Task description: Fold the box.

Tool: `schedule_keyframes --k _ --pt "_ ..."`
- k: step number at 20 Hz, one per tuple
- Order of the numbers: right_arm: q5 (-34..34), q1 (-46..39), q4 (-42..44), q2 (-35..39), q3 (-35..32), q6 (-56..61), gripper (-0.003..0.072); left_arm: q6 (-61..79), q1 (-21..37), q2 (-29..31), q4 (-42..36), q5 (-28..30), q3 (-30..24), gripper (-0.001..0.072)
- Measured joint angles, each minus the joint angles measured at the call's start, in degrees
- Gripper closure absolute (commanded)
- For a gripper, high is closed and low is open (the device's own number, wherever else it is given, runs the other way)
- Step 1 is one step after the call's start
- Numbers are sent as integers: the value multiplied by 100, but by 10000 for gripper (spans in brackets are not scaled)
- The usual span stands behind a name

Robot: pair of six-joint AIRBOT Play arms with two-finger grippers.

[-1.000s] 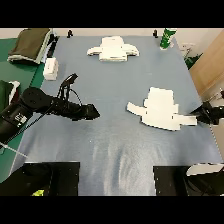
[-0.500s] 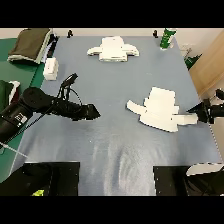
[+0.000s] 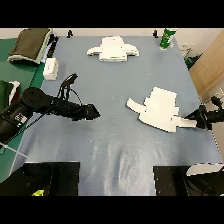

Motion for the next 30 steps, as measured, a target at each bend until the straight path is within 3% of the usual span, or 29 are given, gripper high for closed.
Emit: schedule_keyframes --k 1,2,4,5,6,7,8,14,20,21,22,23,27,30 --pt "22 61 57 -2 -59 2 328 0 -2 0 0 20 0 118" --pt "55 129 101 -2 -120 2 462 0 0 0 0 44 0 119" --pt "120 278 192 -4 -214 -4 636 0 0 0 -2 68 0 119" --pt "138 348 269 -4 -240 -24 684 0 0 0 -2 90 0 120" --pt "133 426 363 0 -258 -42 684 0 0 0 -2 107 0 157" --pt "162 535 422 2 -275 -52 684 0 -11 -2 -20 107 0 462" --pt "195 662 468 0 -284 -50 684 -2 -37 0 -33 116 0 699" --pt "417 2490 780 435 -498 166 686 4 -85 0 -81 -37 0 694" --pt "1526 5003 920 2181 -1742 485 686 179 960 -76 -79 -1250 0 690" --pt "1768 5346 918 2518 -2004 590 685 286 1134 -155 -83 -1394 0 532" --pt "2085 5689 872 2844 -2277 699 685 378 1276 -267 -94 -1480 2 223" --pt "2374 5967 841 3095 -2498 772 685 468 1390 -420 -98 -1493 2 179" --pt "3246 6780 704 3633 -3001 922 685 986 1628 -1322 -334 -1285 57 179" --pt "3519 7143 619 3753 -3117 942 686 1690 1687 -2197 -739 -1141 363 179"
